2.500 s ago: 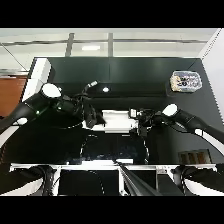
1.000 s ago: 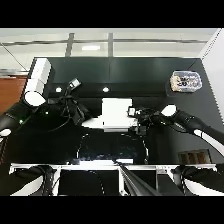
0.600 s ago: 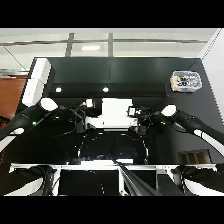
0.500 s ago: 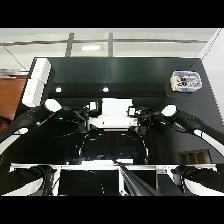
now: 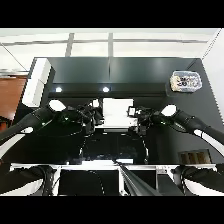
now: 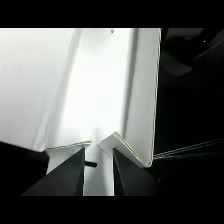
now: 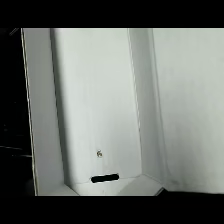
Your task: Fold the box and place the chain.
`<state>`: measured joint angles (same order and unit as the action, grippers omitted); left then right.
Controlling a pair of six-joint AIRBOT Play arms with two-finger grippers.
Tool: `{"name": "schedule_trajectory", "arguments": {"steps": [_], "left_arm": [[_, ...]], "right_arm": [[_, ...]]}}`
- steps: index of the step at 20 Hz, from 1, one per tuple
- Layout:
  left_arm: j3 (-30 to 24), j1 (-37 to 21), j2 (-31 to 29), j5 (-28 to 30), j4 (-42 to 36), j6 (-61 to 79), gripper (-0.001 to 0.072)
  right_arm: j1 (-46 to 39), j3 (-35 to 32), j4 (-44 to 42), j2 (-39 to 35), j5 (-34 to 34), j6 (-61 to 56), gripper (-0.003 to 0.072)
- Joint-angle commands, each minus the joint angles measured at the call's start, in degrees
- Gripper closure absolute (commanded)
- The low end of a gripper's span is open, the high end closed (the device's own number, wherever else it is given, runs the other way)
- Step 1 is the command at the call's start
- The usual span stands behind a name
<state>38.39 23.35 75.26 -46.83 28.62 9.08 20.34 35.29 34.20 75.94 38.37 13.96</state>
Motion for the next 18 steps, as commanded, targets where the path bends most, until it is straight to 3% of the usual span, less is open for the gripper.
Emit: {"name": "schedule_trajectory", "arguments": {"steps": [1,5,6,7,8,9,10,11,12,13,15,18], "left_arm": [[0.0,0.09,1.99,-0.55,-4.79,0.52,0.0492],[0.0,0.09,3.78,0.9,-8.46,2.73,0.0496],[0.0,0.09,3.82,1.42,-8.22,2.73,0.0579],[0.0,0.09,3.82,1.77,-8.24,2.73,0.0598],[0.0,0.09,3.82,1.79,-8.26,2.73,0.0575],[0.0,0.11,3.82,1.75,-8.31,2.73,0.0394],[0.0,0.09,3.82,1.2,-8.26,2.69,0.0342],[0.0,0.09,3.82,1.14,-8.11,2.71,0.0396],[0.0,0.11,3.82,1.11,-8.11,2.71,0.0532],[0.0,0.09,3.8,0.96,-8.13,2.62,0.0545],[0.42,-0.87,3.37,-1.88,-7.13,2.05,0.0682],[2.91,-6.45,-0.55,-4.92,2.75,-15.43,0.0683]], "right_arm": [[0.07,-0.02,-0.07,0.04,0.09,-0.04,0.0215],[0.07,0.0,-0.07,0.04,0.2,-0.04,0.0215],[0.07,-0.02,-0.07,0.04,0.2,-0.04,0.0215],[0.07,-0.02,-0.07,0.04,0.2,-0.04,0.0215],[0.07,-0.02,-0.07,0.04,0.22,-0.04,0.0215],[0.07,-0.02,-0.07,0.04,0.2,-0.04,0.0215],[0.07,-0.02,-0.07,0.04,0.2,-0.04,0.0215],[0.07,-0.02,-0.07,0.04,0.2,-0.04,0.0215],[0.07,-0.02,-0.07,0.04,0.2,-0.04,0.0215],[0.07,-0.02,-0.07,0.04,0.2,-0.04,0.0215],[0.07,0.0,-0.07,0.04,0.2,-0.04,0.0215],[0.07,0.0,-0.07,0.04,0.2,-0.04,0.0215]]}}
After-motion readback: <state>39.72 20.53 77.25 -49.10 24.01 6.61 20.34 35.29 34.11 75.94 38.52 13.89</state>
